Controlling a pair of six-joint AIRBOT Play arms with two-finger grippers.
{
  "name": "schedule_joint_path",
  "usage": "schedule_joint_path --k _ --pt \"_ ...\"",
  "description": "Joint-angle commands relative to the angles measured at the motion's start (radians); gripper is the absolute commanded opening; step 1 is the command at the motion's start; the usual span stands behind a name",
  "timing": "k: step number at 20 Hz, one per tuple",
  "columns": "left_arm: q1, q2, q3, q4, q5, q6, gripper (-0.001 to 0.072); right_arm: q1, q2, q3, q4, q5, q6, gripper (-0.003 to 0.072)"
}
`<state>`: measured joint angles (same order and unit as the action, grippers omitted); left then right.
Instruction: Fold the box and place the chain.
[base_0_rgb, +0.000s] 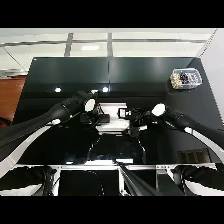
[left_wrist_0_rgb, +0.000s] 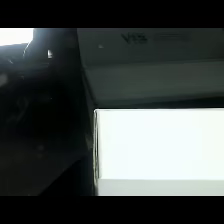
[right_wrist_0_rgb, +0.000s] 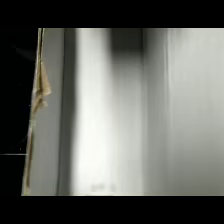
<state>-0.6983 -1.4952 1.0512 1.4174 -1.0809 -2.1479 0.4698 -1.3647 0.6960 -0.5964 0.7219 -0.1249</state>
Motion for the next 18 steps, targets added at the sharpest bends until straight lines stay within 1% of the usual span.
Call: schedule_joint_path --k 1,4,7,8,9,10,11,12,13,14,16,18 --pt "0.001 0.0 0.001 0.011 -0.005 -0.003 0.0024 -0.014 0.087 0.001 -0.084 0.04 0.142 0.0711" --pt "0.001 0.0 0.001 0.012 -0.004 -0.003 0.0024 -0.045 0.178 0.001 -0.19 0.057 0.17 0.071" --pt "0.0 0.001 0.002 0.014 -0.009 -0.003 0.0024 -0.05 0.169 -0.001 -0.225 0.064 0.169 0.0709" --pt "0.0 0.001 0.005 0.018 -0.021 -0.003 0.0024 -0.048 0.158 0.0 -0.212 0.065 0.166 0.0708" --pt "0.001 0.001 0.008 0.021 -0.023 -0.003 0.0024 -0.043 0.15 0.0 -0.2 0.063 0.154 0.0643" --pt "0.001 0.001 0.012 0.025 -0.024 -0.003 0.0024 -0.037 0.14 0.0 -0.178 0.063 0.134 0.0536" --pt "0.0 0.001 0.012 0.023 -0.023 -0.003 0.0024 -0.028 0.133 0.0 -0.155 0.063 0.115 0.0532" --pt "0.0 0.001 0.012 0.021 -0.023 -0.003 0.0024 -0.016 0.127 -0.001 -0.144 0.06 0.106 0.0498" --pt "0.001 0.001 0.012 0.022 -0.024 -0.003 0.0026 -0.006 0.123 -0.001 -0.143 0.061 0.106 0.0262" --pt "0.001 0.001 0.012 0.022 -0.024 -0.003 0.0028 0.002 0.121 0.0 -0.138 0.058 0.106 0.0195" --pt "0.001 0.001 0.012 0.021 -0.022 -0.003 0.0028 0.01 0.119 -0.001 -0.113 0.047 0.106 0.0194" --pt "0.001 0.001 0.012 0.021 -0.023 -0.003 0.0028 0.01 0.116 -0.001 -0.047 0.041 0.106 0.0195"
